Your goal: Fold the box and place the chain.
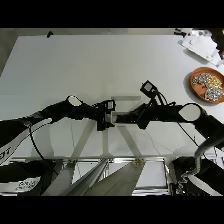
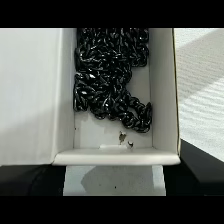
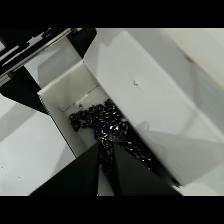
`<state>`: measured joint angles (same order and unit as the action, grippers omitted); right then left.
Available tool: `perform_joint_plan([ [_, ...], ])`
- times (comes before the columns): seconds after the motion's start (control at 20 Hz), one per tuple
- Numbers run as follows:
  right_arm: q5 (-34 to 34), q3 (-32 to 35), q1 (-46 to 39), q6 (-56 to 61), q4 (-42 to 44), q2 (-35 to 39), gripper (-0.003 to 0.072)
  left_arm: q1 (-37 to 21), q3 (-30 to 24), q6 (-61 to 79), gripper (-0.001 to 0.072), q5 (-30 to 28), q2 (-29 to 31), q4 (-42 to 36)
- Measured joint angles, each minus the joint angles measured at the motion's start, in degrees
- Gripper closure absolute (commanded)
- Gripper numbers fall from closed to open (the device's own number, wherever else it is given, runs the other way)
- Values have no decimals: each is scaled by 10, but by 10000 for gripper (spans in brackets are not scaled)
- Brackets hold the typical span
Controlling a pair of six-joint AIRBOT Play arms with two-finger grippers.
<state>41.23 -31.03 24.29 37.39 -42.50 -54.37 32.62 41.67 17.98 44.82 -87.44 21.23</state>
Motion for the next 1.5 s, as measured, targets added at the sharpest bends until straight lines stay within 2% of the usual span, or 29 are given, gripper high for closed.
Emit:
perform_joint_plan([
  [0.25, -8, 0, 8, -3, 21, -37, 489, 0, 0, 0, 367, 0, 0, 0],
  [0.35, 12, -5, -10, -3, 25, -32, 491, 0, 0, 0, 367, 0, 0, 0],
  [0.6, 148, -33, -144, -3, 35, -9, 490, 0, 0, 0, 367, 0, 0, 0],
  [0.75, 188, -40, -240, -3, 26, -5, 496, 0, 0, 0, 367, 0, 0, 0],
  [0.8, 190, -41, -271, -2, 27, -5, 550, 0, 0, 0, 367, 0, 0, 0],
  [0.85, 188, -42, -294, -1, 31, -7, 653, 0, 0, 0, 367, 0, 0, 0],
  [0.9, 177, -44, -314, 3, 33, -12, 679, 0, 0, 0, 367, 0, 0, 0],
  [1.0, 148, -54, -335, 10, 40, -31, 680, 0, 0, 0, 367, 0, 0, 0],
  [1.15, 114, -95, -330, 25, 44, -92, 680, 0, 0, 0, 367, 0, 0, 0],
  [1.3, 103, -166, -294, 38, 47, -170, 683, 0, 0, 0, 367, 0, 0, 0],
  [1.5, 151, -275, -224, 45, 39, -273, 683, 0, 0, 0, 367, 0, 0, 0],
])
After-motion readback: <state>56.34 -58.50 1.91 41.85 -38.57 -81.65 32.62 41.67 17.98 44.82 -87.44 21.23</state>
